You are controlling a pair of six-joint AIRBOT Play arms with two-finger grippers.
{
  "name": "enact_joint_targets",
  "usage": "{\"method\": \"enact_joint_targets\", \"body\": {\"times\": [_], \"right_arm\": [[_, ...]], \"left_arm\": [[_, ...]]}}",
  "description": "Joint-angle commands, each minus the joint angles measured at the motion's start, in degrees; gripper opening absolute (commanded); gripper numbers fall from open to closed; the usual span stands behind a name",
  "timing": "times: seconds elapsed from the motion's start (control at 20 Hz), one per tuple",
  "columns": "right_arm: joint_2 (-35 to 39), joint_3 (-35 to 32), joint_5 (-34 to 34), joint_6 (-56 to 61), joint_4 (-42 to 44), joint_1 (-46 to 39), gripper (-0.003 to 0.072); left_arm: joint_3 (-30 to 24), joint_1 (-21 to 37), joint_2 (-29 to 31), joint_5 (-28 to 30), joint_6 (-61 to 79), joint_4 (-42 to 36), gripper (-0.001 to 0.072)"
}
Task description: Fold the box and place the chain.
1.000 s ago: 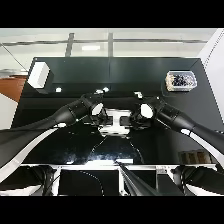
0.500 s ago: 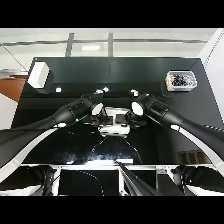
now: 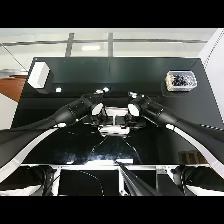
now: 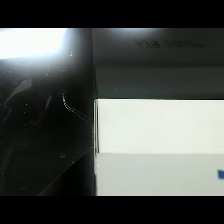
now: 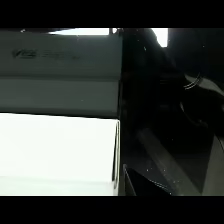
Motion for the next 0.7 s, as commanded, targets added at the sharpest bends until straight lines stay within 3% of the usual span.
{"method": "enact_joint_targets", "body": {"times": [0.0, 0.4, 0.45, 0.65], "right_arm": [[-1.0, 0.1, 0.7, 0.4, 0.0, 0.1, 0.0296], [-1.3, 0.1, 0.9, 0.3, -1.1, 0.0, 0.0290], [-1.2, 0.1, 0.8, 0.3, -1.1, 0.0, 0.0189], [-1.4, 0.1, 0.9, 1.4, -1.1, 0.0, 0.0188]], "left_arm": [[0.1, 0.0, 0.0, 0.0, 0.0, 0.0, 0.0028], [0.1, 0.0, 0.0, 0.0, 0.0, 0.0, 0.0028], [0.1, 0.0, 0.0, 0.0, 0.0, 0.0, 0.0028], [0.1, 0.0, 0.0, 0.0, 0.0, 0.1, 0.0028]]}}
